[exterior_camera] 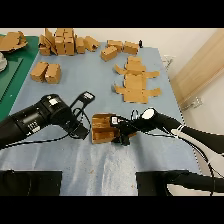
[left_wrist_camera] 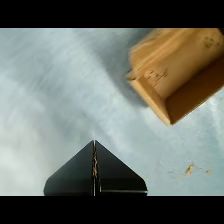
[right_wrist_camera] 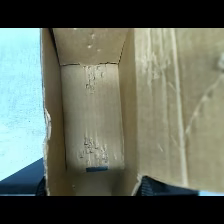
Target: Fold the box.
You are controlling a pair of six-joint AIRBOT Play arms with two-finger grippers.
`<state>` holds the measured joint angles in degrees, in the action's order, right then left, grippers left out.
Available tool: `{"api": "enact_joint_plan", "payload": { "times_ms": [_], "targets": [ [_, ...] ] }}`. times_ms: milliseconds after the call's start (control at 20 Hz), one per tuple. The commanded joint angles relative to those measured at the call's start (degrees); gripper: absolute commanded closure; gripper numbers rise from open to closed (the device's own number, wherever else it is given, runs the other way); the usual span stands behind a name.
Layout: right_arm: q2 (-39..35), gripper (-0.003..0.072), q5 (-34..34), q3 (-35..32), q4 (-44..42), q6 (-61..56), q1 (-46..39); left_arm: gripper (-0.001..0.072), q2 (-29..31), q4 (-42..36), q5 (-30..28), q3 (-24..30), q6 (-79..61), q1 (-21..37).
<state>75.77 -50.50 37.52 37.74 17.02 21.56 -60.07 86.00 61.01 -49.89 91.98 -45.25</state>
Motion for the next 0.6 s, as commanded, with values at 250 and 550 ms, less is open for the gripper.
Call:
{"api": "enact_joint_plan", "payload": {
  "times_ms": [250,550],
  "targets": [
    [-0.02,0.0165,0.20,0.02,0.00,-0.02,-0.04,0.0699,-7.23,-38.23,-10.34,10.60,-65.11,31.61],
    [0.00,0.0166,0.59,0.02,-0.02,-0.02,-0.11,0.0698,-16.04,-76.96,-10.86,3.13,-109.83,37.53]
  ]
}}
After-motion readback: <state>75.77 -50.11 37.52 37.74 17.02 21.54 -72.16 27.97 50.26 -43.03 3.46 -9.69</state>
